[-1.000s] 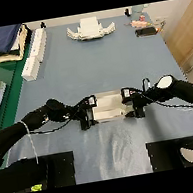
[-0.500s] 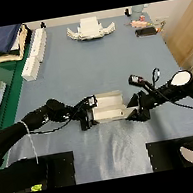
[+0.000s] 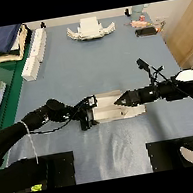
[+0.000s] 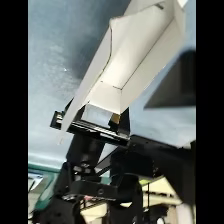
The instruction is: Fold the box.
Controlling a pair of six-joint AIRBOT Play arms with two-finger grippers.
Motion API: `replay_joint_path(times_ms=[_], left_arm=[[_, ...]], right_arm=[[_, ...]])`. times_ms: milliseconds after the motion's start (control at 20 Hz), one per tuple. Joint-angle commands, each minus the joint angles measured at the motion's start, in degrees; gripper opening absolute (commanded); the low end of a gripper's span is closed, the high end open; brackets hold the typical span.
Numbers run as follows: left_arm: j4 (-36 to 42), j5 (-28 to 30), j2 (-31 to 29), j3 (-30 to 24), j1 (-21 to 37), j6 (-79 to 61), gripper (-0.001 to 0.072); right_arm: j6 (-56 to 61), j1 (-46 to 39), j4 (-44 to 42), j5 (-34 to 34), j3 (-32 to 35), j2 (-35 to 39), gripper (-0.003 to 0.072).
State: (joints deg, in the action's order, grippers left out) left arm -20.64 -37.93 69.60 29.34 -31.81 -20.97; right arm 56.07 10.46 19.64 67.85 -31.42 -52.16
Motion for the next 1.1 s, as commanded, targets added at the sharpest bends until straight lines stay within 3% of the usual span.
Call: replay_joint_path(times_ms=[0,100,300,400,500,650,900,1050], left_arm=[[0.0,0.0,0.0,0.1,0.0,0.0,0.0445],[0.0,0.0,0.0,0.1,0.0,0.0,0.0444],[0.0,0.0,0.0,0.1,0.0,0.0,0.0444],[0.0,0.0,0.0,0.1,0.0,0.0,0.0444],[0.0,0.0,0.0,0.1,0.0,0.0,0.0444],[0.0,0.0,0.0,0.1,0.0,0.0,0.0445],[0.0,0.0,0.0,0.1,0.0,0.0,0.0444],[0.0,0.0,0.0,0.1,0.0,0.0,0.0445]], right_arm=[[5.6,1.9,-1.9,-0.7,0.0,-1.3,0.0233],[4.3,6.0,-2.9,-3.6,-0.1,-2.9,0.0231],[-1.7,12.2,-1.8,-15.9,-3.4,-7.7,0.0216],[-1.6,11.9,1.5,-21.3,-6.4,-10.4,0.0086],[-1.5,11.3,7.3,-24.9,-9.6,-13.4,0.0086],[-0.4,11.5,11.1,-24.8,-12.2,-18.9,0.0017],[-3.0,12.9,11.4,-21.6,-12.2,-26.6,0.0018],[-5.1,14.1,11.4,-21.5,-12.2,-27.5,0.0018]])
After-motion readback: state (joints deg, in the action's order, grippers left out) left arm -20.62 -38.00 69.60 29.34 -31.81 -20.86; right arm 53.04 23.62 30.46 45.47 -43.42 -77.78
